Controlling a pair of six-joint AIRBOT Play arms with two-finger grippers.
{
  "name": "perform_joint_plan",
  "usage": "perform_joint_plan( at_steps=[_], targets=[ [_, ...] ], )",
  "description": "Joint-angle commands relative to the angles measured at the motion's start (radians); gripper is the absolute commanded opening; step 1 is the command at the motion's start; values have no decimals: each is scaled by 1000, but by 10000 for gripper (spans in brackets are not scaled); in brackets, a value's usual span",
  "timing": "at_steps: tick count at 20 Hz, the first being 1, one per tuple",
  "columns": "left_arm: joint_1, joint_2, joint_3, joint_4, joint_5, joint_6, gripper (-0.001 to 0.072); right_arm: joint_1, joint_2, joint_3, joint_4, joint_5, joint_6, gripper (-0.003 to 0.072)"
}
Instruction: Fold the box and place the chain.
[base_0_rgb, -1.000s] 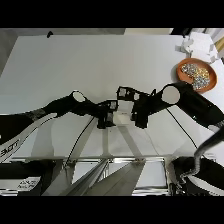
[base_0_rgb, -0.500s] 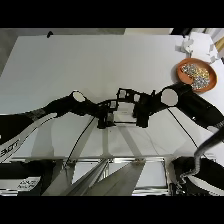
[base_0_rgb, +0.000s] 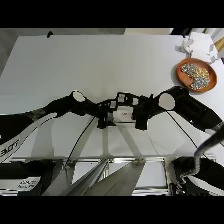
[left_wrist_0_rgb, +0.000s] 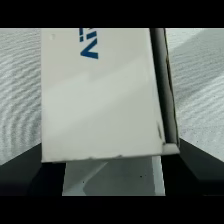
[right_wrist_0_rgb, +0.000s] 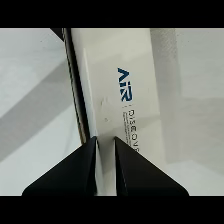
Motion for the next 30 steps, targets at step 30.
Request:
perform_joint_plan(
  at_steps=[30],
  targets=[
    [0, 1, 0, 1, -3, 0, 210, -172, 142, -362, 671, -218, -241, 18]
  ],
)
